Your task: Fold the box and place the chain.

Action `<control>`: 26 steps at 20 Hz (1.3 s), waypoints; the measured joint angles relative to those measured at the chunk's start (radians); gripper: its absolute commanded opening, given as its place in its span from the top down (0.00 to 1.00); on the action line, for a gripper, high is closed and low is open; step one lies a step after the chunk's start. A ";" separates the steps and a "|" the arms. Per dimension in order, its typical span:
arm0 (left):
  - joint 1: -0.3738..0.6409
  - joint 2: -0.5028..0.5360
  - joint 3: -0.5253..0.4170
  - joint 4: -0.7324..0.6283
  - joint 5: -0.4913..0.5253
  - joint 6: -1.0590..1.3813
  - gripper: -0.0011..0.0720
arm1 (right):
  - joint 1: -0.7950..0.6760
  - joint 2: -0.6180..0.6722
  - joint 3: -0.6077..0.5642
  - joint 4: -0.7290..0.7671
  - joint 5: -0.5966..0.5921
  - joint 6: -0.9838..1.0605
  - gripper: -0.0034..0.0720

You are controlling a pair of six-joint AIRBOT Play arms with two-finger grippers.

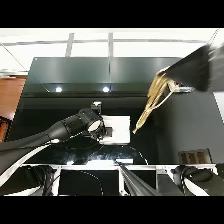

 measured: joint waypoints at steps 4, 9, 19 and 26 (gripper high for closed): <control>0.000 0.000 0.000 0.000 0.001 0.000 0.95 | 0.116 -0.001 -0.128 0.003 -0.078 -0.009 0.95; 0.000 0.000 0.000 0.000 0.001 0.000 0.95 | 0.172 -0.002 -0.192 0.016 -0.155 -0.014 0.95; 0.000 0.000 0.000 0.000 0.001 0.000 0.95 | 0.186 -0.002 -0.240 0.052 -0.215 -0.012 0.95; 0.000 0.000 0.000 0.000 0.002 -0.001 0.95 | 0.197 -0.002 -0.415 -0.124 -0.173 0.036 0.95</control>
